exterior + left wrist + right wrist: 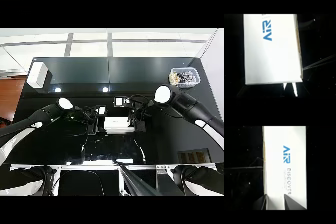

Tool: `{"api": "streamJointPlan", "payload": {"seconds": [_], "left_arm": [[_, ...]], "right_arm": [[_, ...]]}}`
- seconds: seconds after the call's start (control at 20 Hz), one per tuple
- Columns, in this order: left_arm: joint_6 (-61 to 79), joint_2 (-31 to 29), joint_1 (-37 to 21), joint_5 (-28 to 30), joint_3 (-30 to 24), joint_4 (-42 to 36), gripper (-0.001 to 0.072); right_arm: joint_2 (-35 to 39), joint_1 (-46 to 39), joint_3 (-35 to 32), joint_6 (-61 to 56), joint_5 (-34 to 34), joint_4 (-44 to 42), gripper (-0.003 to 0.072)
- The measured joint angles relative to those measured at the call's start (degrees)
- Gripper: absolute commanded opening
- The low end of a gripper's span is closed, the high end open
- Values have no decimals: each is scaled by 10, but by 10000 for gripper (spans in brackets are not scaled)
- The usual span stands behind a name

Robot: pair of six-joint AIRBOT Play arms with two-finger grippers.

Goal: Fold the box and place the chain.

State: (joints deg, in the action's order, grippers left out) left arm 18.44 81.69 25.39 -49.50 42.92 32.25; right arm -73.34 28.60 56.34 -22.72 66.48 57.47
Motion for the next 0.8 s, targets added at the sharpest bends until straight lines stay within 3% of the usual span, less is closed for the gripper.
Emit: {"api": "streamJointPlan", "payload": {"seconds": [0.2, 0.25, 0.3, 0.5, 0.8], "left_arm": [[0, 0, 0, 0, 0, 0, 416], [0, 0, 0, 0, 0, 0, 415], [0, 0, 0, 0, 0, 0, 415], [0, 0, 0, 0, 0, 0, 415], [0, 0, 0, 0, 0, 0, 415]], "right_arm": [[32, 0, 0, -35, -7, 1, 259], [42, -1, 0, -62, -9, 0, 95], [49, -5, 0, -108, -12, -1, 14], [64, -50, -42, -340, -27, -45, 13], [59, -105, -147, -379, -62, -324, 13]]}}
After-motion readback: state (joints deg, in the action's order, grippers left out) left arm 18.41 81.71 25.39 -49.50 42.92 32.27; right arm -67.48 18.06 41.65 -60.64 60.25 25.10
